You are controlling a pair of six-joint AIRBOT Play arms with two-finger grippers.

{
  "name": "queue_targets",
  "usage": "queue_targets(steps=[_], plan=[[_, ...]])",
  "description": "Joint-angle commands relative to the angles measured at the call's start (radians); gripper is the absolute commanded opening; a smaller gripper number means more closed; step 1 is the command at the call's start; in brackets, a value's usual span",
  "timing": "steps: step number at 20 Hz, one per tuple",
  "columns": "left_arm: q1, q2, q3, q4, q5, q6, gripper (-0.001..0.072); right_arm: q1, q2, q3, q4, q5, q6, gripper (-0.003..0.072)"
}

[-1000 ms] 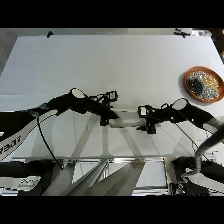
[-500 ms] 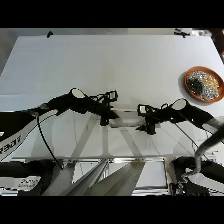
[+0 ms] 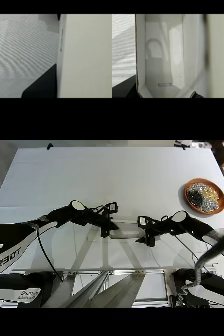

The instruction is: Fold the box and place the chain.

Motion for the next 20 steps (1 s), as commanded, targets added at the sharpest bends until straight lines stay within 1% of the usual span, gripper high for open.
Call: queue_targets(steps=[1, 9, 18, 20], plan=[[0.000, 0.000, 0.001, 0.000, 0.035, 0.001, 0.0012, 0.000, 0.001, 0.000, -0.002, 0.002, -0.004, 0.0341], [0.000, 0.000, 0.001, 0.000, 0.035, 0.001, 0.0012, 0.000, 0.001, 0.000, -0.001, -0.002, -0.005, 0.0340], [0.000, 0.000, 0.001, 0.000, -0.003, 0.001, 0.0012, 0.000, 0.001, 0.000, 0.000, -0.005, -0.012, 0.0340], [0.000, 0.000, 0.001, -0.001, 0.004, 0.002, 0.0012, 0.000, 0.001, 0.000, 0.000, -0.007, -0.020, 0.0340]])
